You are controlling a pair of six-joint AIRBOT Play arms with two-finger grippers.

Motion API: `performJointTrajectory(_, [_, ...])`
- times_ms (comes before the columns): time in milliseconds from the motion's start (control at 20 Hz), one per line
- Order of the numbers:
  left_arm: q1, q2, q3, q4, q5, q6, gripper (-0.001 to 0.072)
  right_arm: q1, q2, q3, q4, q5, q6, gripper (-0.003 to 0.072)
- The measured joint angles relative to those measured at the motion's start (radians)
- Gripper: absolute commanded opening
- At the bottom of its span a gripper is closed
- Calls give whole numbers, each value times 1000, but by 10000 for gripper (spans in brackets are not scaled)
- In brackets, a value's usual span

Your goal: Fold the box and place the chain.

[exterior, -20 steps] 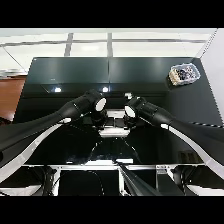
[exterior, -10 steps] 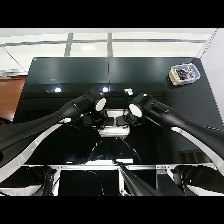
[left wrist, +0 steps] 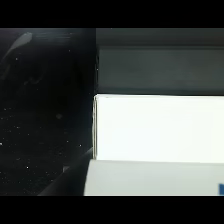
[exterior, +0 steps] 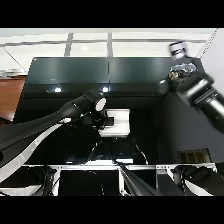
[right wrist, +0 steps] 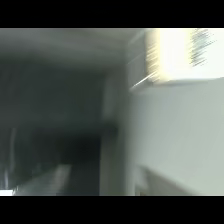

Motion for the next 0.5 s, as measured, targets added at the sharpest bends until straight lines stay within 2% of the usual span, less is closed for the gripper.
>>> performJointTrajectory(100, [0,0,0,0,0,0,27,-142,-38,-9,42,-142,29,708])
performJointTrajectory(250, [0,0,0,0,0,0,27,-332,-171,54,249,-296,52,706])
performJointTrajectory(400, [0,0,0,0,-1,0,27,-466,-367,268,437,-249,61,705])
performJointTrajectory(500, [0,0,0,0,-2,0,27,-529,-517,463,510,-120,63,696])
